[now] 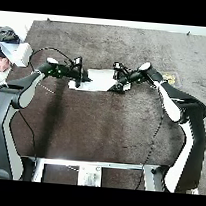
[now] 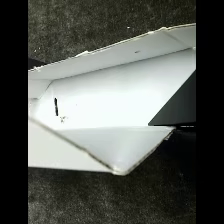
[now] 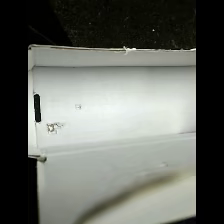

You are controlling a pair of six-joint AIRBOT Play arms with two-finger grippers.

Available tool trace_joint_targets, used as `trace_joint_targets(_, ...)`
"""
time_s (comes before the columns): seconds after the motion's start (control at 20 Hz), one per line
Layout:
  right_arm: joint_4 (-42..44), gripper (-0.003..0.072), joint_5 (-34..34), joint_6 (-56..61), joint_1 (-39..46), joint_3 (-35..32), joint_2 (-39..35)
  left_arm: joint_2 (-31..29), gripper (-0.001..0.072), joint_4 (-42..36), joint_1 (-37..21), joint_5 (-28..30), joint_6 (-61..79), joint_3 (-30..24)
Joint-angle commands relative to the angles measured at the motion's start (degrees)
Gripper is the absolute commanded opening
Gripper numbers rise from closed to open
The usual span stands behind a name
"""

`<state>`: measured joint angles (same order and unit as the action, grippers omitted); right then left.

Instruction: Fold the box and place the chain.

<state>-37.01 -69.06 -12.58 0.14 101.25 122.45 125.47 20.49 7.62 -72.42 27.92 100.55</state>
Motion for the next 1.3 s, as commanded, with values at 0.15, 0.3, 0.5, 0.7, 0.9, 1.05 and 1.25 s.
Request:
trace_joint_targets(0.15,-0.59,0.0543,0.85,-0.72,-0.07,0.04,0.04,0.00,0.0013,0.02,-0.04,0.00,0.00,0.00)
trace_joint_targets(0.3,-1.20,0.0482,0.85,-0.72,-0.07,0.04,0.07,0.00,0.0013,0.02,-0.04,0.00,0.00,0.00)
trace_joint_targets(0.5,-1.36,0.0356,0.98,-0.92,-0.07,0.04,0.07,0.00,0.0013,0.02,-0.04,0.00,0.00,0.00)
trace_joint_targets(0.7,-1.38,0.0316,1.44,-0.90,-0.07,0.04,0.04,0.00,0.0013,0.02,-0.04,0.00,0.00,0.00)
trace_joint_targets(0.9,-1.33,0.0269,2.21,-0.90,-0.07,0.04,0.04,0.00,0.0013,0.02,-0.04,0.00,0.00,0.00)
trace_joint_targets(1.05,-1.36,0.0270,2.21,-0.90,-0.07,0.04,0.04,0.00,0.0013,0.02,-0.04,0.00,0.00,0.00)
trace_joint_targets(1.25,-1.36,0.0269,2.21,-0.90,-0.07,0.04,0.04,0.00,0.0013,0.02,-0.04,0.00,0.00,0.00)
